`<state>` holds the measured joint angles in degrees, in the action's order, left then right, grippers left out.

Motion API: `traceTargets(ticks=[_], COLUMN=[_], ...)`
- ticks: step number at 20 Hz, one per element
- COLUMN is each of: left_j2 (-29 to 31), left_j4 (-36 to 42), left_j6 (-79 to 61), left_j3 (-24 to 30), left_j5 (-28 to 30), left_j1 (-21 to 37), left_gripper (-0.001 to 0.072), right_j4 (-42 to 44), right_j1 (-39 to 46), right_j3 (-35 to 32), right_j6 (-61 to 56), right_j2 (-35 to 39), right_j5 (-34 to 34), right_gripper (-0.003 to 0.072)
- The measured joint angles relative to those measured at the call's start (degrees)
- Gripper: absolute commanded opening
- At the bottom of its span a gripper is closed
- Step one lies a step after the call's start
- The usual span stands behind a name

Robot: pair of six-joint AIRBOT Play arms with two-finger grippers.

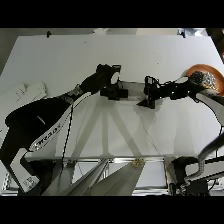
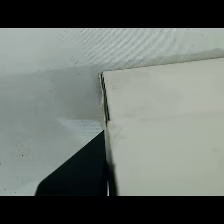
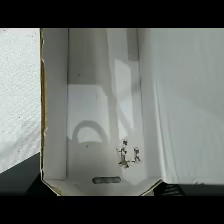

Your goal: Fold the box and place the chain.

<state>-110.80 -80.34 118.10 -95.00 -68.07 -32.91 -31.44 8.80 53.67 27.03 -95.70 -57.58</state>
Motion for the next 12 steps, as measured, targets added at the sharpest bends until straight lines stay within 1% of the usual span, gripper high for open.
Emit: traceTargets(ticks=[1, 2, 6, 12], left_j2=[0.0, 0.6, 2.8, 6.6], left_j4=[0.8, 0.8, 0.5, 0.2], left_j6=[0.0, 0.0, 0.2, -3.3], left_j3=[0.1, 0.0, 0.0, 0.0], left_j5=[-0.1, 0.0, -1.6, -7.0], left_j1=[-0.1, -0.1, 0.2, 0.9], left_gripper=[0.0380, 0.0400, 0.0400, 0.0400], right_j4=[-0.1, 0.0, 0.3, 0.3], right_j1=[0.0, 0.0, 0.0, 0.0], right_j3=[0.0, 0.0, 0.0, 0.0], right_j6=[0.0, -0.1, -0.3, -0.3], right_j2=[0.0, 0.0, 0.0, 0.0], right_j5=[0.0, -0.1, 0.1, 0.0], right_gripper=[0.0497, 0.0497, 0.0497, 0.0497])
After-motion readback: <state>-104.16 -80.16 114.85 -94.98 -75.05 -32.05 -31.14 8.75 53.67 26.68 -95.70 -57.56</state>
